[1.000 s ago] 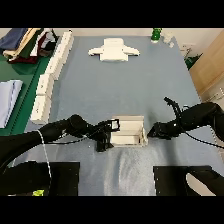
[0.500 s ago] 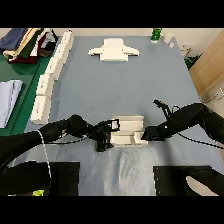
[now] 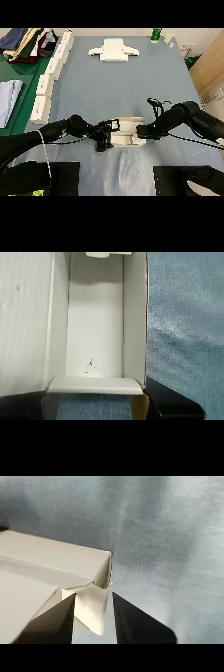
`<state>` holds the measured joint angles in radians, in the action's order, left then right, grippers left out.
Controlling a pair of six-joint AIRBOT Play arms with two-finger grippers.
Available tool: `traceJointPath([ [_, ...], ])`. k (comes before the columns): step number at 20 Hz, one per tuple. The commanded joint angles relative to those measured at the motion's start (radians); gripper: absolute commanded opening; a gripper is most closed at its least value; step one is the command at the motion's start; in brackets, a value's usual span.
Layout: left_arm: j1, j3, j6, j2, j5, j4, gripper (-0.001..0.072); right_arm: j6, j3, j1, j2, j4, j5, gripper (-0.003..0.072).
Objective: Fold the box.
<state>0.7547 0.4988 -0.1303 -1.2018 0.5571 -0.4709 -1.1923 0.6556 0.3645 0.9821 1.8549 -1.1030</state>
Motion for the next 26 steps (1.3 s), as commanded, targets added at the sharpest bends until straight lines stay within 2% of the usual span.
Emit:
traceJointPath([
  [1, 0.0, 0.0, 0.0, 0.001, 0.0, 0.0, 0.0523, 0.322, 0.034, 0.13, 0.029, -0.217, 0.0, 0.0367],
  [6, 0.0, 0.0, 0.0, 0.001, 0.0, 0.0, 0.0523, 0.48, 0.064, 0.281, 0.15, -0.236, -0.001, 0.0366],
  [10, 0.0, 0.0, 0.0, 0.001, 0.0, 0.0, 0.0523, 0.57, 0.139, 0.353, 0.227, -0.288, -0.013, 0.0364],
  [13, 0.0, 0.0, 0.0, 0.001, 0.0, 0.0, 0.0523, 0.603, 0.19, 0.36, 0.272, -0.356, -0.102, 0.0362],
  [15, 0.0, 0.0, 0.0, 0.001, 0.0, 0.0, 0.0523, 0.616, 0.195, 0.36, 0.28, -0.386, -0.151, 0.0332],
  [20, 0.0, 0.0, 0.0, 0.001, 0.0, 0.0, 0.0523, 0.604, 0.195, 0.36, 0.281, -0.396, -0.169, 0.0004],
  [25, 0.0, 0.0, 0.0, 0.001, 0.0, 0.0, 0.0523, 0.544, 0.195, 0.36, 0.28, -0.365, -0.172, 0.0011],
  [26, 0.0, 0.0, 0.0, 0.001, 0.0, 0.0, 0.0523, 0.536, 0.198, 0.36, 0.28, -0.365, -0.179, 0.0209],
])
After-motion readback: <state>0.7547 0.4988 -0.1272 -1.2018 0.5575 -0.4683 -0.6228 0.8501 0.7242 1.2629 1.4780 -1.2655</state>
